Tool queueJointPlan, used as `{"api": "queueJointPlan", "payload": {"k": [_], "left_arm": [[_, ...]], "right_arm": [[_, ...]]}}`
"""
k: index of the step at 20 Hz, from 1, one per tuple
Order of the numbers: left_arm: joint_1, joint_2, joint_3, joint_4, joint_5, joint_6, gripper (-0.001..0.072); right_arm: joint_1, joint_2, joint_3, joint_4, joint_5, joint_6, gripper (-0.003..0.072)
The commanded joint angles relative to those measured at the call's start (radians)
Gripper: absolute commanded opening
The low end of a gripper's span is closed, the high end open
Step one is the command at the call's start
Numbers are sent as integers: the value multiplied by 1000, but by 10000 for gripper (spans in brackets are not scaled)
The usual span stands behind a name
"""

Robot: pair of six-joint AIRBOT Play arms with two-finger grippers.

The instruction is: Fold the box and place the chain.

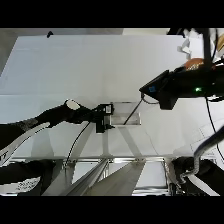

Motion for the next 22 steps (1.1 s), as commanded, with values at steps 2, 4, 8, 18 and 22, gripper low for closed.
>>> {"api": "queueJointPlan", "payload": {"k": [2,4,8,18,22], "left_arm": [[0,1,0,0,0,0,319],[0,1,0,0,0,0,319],[0,1,0,0,0,0,319],[0,1,0,0,0,0,319],[0,1,0,0,0,0,319]], "right_arm": [[1,-2,-197,-26,-89,-27,16],[1,-2,-297,-26,-141,-39,16],[16,-3,-466,-32,-282,-54,16],[224,-165,-579,-37,-573,-68,16],[229,-209,-579,-30,-602,-64,16]]}}
